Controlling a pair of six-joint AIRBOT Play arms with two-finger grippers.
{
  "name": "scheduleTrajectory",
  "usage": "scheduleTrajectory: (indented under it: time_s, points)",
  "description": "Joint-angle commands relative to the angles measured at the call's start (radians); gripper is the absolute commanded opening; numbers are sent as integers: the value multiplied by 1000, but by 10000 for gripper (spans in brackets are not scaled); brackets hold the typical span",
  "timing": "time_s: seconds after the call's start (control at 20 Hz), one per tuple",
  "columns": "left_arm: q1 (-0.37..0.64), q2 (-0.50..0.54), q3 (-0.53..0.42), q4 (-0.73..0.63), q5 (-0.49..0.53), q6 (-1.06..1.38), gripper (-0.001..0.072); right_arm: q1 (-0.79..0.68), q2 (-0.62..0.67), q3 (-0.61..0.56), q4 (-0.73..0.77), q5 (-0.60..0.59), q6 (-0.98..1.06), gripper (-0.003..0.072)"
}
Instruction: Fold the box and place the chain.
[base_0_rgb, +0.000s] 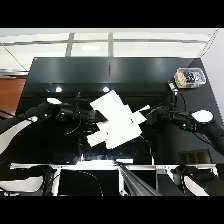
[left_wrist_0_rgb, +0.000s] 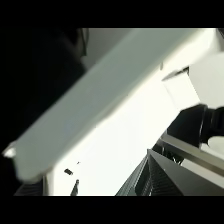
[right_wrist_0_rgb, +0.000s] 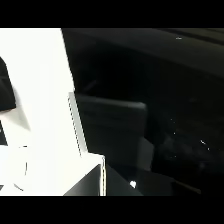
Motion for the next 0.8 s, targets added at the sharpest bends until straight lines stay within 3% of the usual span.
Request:
scheduleTrajectory:
  time_s: [0.0,0.15,0.25,0.3,0.4,0.45,0.5,0.55,0.75]
  points:
    - [-7,-41,36,-21,-48,178,683,1,0,-1,0,0,0,18]
    - [-6,-75,72,4,-101,215,648,1,0,-1,-7,3,3,18]
    - [-2,-87,100,21,-119,216,314,1,0,-1,-7,3,3,19]
    - [1,-89,111,29,-121,216,195,1,0,-1,-7,3,3,19]
    - [2,-90,126,54,-129,219,34,1,0,-1,-15,3,23,22]
    - [2,-92,131,76,-132,221,34,-4,0,0,-27,3,28,217]
    - [2,-92,132,90,-136,221,33,-19,1,4,-46,8,64,608]
    - [5,-92,136,104,-140,222,33,-51,1,15,-71,31,102,687]
    - [4,-91,161,145,-174,292,29,-241,1,120,-232,215,112,687]
